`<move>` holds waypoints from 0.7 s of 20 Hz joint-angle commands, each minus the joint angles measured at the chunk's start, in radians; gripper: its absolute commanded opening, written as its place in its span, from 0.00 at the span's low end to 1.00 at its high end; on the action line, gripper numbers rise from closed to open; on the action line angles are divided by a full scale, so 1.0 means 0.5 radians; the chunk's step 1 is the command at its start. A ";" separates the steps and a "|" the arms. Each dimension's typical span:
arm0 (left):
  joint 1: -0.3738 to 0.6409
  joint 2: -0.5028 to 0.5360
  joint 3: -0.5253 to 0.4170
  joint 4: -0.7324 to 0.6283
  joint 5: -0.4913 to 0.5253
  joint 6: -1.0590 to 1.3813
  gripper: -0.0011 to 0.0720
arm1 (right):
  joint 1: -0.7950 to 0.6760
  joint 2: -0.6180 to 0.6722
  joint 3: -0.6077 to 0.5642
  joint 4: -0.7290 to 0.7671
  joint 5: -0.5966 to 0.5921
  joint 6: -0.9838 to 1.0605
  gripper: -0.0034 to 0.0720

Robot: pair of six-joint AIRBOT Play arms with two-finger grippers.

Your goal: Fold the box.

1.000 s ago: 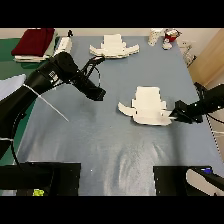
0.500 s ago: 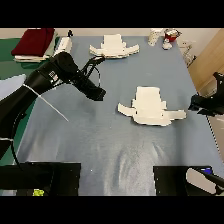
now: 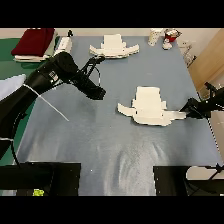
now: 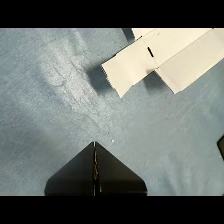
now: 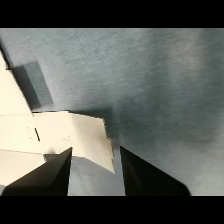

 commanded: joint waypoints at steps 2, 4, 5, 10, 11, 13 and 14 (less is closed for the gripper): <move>0.000 0.000 -0.001 0.001 0.011 0.001 0.03 | -0.011 -0.103 0.002 0.282 -0.100 -0.192 0.52; 0.000 -0.001 -0.001 0.001 0.011 0.000 0.03 | 0.022 -0.102 -0.001 0.282 -0.136 -0.208 0.38; 0.000 0.000 -0.001 0.001 0.010 0.001 0.03 | 0.040 -0.102 -0.002 0.283 -0.150 -0.208 0.29; 0.000 -0.001 -0.001 -0.007 0.105 -0.001 0.03 | 0.228 -0.102 -0.006 0.289 -0.157 -0.168 0.07; 0.000 -0.001 -0.001 -0.008 0.140 -0.001 0.03 | 0.288 -0.098 -0.007 0.291 -0.147 -0.138 0.05; 0.002 0.000 0.001 -0.008 0.154 0.008 0.03 | 0.445 -0.040 -0.024 0.331 -0.115 -0.123 0.05; 0.010 0.000 0.004 -0.008 0.132 0.030 0.03 | 0.529 0.014 -0.041 0.358 -0.085 -0.123 0.05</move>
